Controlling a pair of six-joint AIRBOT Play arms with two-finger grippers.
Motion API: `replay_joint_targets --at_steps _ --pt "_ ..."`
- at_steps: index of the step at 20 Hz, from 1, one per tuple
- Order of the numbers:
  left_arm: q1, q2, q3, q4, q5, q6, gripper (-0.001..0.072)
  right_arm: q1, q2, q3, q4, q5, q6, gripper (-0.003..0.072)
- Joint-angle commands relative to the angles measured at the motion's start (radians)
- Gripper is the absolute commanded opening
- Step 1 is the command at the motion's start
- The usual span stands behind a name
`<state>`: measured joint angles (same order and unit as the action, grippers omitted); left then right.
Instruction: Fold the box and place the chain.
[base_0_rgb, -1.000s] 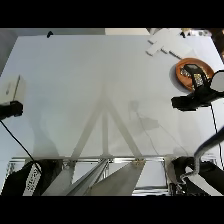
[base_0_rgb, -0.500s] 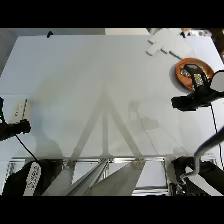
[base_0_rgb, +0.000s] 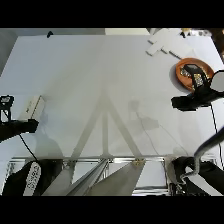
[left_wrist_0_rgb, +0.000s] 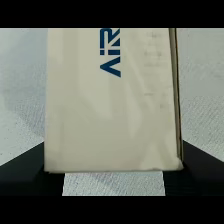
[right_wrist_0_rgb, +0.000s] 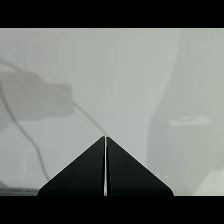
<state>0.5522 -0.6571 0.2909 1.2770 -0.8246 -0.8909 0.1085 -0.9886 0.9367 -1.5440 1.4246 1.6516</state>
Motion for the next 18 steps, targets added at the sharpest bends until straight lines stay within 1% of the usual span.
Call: replay_joint_targets --at_steps 1,2,4,6,11,13,15,17,18 --pt "-0.004 -0.008 0.000 -0.026 -0.010 0.027 0.0547 0.000 -0.001 0.001 0.000 0.000 0.000 0.0019" --pt "-0.020 -0.008 0.000 -0.011 -0.010 0.026 0.0710 -0.001 -0.001 0.001 0.000 0.000 0.000 0.0019" --pt "-0.073 0.011 0.014 0.057 -0.044 0.028 0.0708 0.000 0.000 0.001 0.000 0.000 0.000 0.0019" --pt "-0.135 0.044 0.032 0.122 -0.047 0.028 0.0707 0.000 0.000 0.001 0.000 0.000 0.000 0.0019" --pt "-0.265 0.119 0.036 0.131 -0.016 0.027 0.0697 0.000 -0.001 0.001 0.000 0.000 0.000 0.0019" --pt "-0.310 0.140 0.036 0.142 -0.019 0.007 0.0697 0.000 -0.001 0.001 0.000 0.000 0.000 0.0019" --pt "-0.338 0.173 0.036 0.146 -0.023 -0.154 0.0697 0.000 -0.001 0.001 0.000 0.000 0.000 0.0019" --pt "-0.351 0.230 0.036 0.146 -0.027 -0.323 0.0697 0.000 -0.001 0.001 0.000 0.000 0.000 0.0019" --pt "-0.354 0.265 0.036 0.148 -0.040 -0.358 0.0697 0.000 -0.001 0.001 0.000 0.000 0.000 0.0019"
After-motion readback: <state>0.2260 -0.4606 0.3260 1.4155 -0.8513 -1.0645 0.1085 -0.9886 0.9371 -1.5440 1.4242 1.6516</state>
